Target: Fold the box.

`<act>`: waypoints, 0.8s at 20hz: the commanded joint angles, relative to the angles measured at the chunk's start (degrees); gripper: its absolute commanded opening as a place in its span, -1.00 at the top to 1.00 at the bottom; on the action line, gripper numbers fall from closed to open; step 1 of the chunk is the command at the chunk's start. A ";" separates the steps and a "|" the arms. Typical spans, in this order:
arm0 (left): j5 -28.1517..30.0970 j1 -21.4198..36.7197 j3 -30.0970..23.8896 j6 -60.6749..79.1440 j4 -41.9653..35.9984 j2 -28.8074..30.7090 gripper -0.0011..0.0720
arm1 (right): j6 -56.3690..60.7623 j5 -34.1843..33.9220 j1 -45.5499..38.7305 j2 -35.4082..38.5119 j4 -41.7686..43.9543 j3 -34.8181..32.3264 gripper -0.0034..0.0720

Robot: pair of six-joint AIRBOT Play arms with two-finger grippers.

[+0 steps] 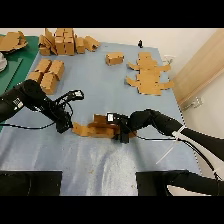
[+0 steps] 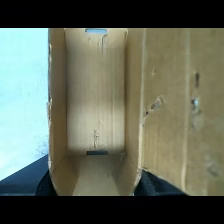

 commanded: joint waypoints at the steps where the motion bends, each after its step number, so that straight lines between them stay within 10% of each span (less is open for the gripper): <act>1: -4.90 -0.76 -0.02 -9.86 -0.22 0.04 0.94 | 0.02 -0.59 0.09 -0.04 -1.25 -0.02 -0.37; 6: -5.97 -5.95 0.09 -12.28 -26.03 -3.89 0.94 | 0.00 -0.72 0.09 -0.04 -1.27 -0.02 -0.37; 16: 8.55 -5.27 4.70 -13.33 -42.32 -18.03 0.94 | 0.02 -1.99 0.09 -0.04 -1.31 -0.04 -0.37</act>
